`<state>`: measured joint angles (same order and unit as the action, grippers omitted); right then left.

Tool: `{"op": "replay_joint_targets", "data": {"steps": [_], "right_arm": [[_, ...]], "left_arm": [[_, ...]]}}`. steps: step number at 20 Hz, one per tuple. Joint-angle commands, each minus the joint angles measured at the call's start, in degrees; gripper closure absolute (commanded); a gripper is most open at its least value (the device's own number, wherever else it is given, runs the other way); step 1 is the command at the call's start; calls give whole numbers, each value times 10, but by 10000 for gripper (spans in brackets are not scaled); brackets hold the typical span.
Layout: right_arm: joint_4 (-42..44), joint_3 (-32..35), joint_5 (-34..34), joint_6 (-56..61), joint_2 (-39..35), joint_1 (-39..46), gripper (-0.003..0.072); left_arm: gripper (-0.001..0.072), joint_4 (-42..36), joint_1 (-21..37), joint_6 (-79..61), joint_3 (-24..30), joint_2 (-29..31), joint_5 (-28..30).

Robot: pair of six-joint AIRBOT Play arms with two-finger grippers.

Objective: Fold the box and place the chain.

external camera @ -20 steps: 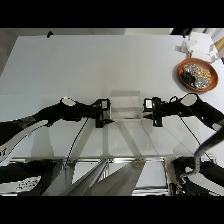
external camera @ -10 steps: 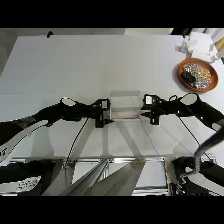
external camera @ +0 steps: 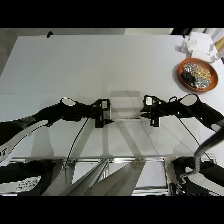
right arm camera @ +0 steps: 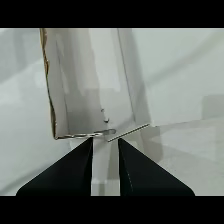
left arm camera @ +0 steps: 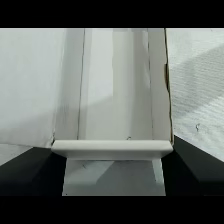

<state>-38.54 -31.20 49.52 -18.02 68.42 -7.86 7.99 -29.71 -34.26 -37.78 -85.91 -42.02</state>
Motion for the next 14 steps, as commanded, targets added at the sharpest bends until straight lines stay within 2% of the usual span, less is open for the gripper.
{"op": "replay_joint_targets", "data": {"steps": [1,5,14], "right_arm": [[1,7,-13,1,0,0,533],[48,7,-24,-6,0,0,532],[74,22,-20,-54,0,-1,532]], "left_arm": [[698,0,0,0,0,0,0],[698,0,0,0,0,0,0],[698,0,0,0,0,0,0]]}}
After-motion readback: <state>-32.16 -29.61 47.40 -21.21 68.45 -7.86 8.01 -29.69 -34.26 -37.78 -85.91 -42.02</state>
